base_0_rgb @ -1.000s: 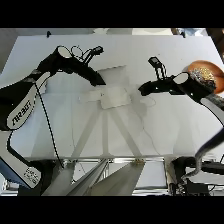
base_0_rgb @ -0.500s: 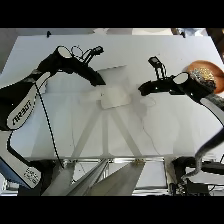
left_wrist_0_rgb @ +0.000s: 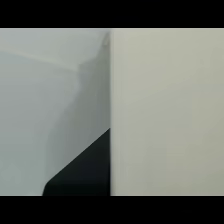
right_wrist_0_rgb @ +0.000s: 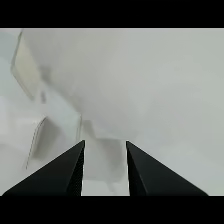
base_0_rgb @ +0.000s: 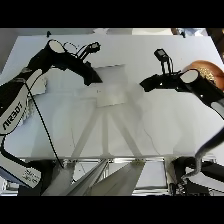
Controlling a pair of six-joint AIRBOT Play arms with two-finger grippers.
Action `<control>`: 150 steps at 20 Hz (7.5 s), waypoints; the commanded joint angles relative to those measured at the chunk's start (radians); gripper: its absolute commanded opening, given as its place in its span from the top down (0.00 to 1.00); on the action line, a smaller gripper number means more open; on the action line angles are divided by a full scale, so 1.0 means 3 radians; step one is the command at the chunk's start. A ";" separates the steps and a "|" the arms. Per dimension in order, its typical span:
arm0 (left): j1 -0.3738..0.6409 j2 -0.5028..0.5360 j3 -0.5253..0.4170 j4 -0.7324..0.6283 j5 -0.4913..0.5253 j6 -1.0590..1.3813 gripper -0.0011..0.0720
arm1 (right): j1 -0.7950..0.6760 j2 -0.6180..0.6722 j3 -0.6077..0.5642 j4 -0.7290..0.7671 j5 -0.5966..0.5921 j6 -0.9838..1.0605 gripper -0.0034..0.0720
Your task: Fold the box and place the chain.
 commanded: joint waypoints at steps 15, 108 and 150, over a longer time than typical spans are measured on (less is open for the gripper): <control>-0.0580 -0.0354 -0.0020 -0.0318 0.0575 0.0768 0.98 | 0.0000 0.0796 0.0004 -0.1391 0.0098 0.0916 0.57; -0.0600 -0.0568 -0.0048 0.0024 0.0682 0.0744 0.97 | 0.0000 0.0045 -0.1253 0.2188 -0.0361 -0.4355 0.17; -0.0600 -0.0568 -0.0048 0.0023 0.0683 0.0744 0.97 | -0.0470 -0.1401 0.0443 0.0886 0.1361 -0.3553 0.17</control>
